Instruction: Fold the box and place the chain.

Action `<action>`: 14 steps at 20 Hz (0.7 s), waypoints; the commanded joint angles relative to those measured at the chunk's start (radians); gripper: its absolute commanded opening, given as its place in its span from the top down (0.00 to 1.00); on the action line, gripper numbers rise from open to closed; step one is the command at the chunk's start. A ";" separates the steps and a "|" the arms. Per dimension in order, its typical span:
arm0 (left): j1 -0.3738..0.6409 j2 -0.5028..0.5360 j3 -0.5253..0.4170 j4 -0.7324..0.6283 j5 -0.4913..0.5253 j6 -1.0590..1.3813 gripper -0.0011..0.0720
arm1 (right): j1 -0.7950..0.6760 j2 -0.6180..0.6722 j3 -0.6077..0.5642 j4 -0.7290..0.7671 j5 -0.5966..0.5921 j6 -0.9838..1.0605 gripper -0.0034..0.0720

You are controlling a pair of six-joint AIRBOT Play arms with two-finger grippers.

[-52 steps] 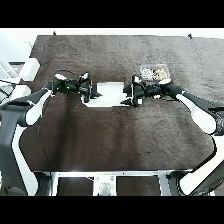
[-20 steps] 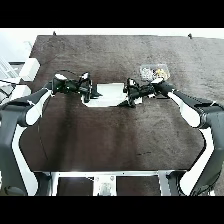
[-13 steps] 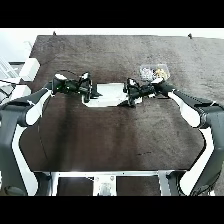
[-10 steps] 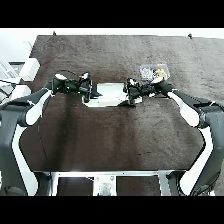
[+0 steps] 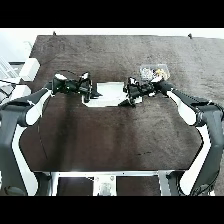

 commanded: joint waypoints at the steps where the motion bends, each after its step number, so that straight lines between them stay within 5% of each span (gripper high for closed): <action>1: 0.000 -0.001 0.000 0.001 0.000 0.000 0.96 | 0.000 -0.006 0.006 0.000 0.011 0.009 0.20; 14: 0.000 -0.001 0.000 0.001 0.000 0.000 0.96 | 0.000 -0.013 0.012 -0.001 0.000 0.012 0.21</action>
